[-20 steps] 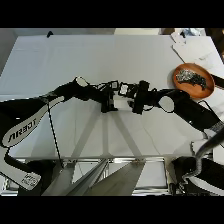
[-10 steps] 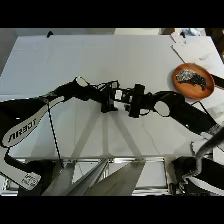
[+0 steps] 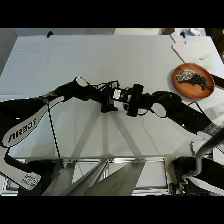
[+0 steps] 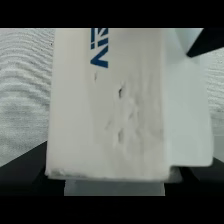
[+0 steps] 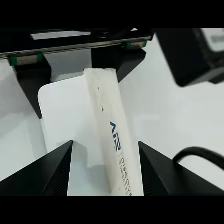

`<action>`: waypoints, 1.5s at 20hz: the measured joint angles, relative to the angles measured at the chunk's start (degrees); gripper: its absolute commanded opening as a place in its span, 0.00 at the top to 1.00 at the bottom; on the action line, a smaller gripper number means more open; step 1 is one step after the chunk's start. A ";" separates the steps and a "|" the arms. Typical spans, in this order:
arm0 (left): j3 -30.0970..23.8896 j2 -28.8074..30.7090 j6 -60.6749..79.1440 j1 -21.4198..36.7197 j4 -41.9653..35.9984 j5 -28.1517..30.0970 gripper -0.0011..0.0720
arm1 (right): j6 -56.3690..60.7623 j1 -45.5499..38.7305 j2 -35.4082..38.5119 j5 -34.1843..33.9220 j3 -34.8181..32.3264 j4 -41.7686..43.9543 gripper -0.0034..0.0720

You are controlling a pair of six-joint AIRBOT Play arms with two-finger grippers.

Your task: Fold the box and place the chain.

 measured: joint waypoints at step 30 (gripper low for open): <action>0.00 0.00 0.00 0.00 0.00 0.00 0.77 | 9.99 0.39 0.20 5.60 -0.09 -6.01 0.40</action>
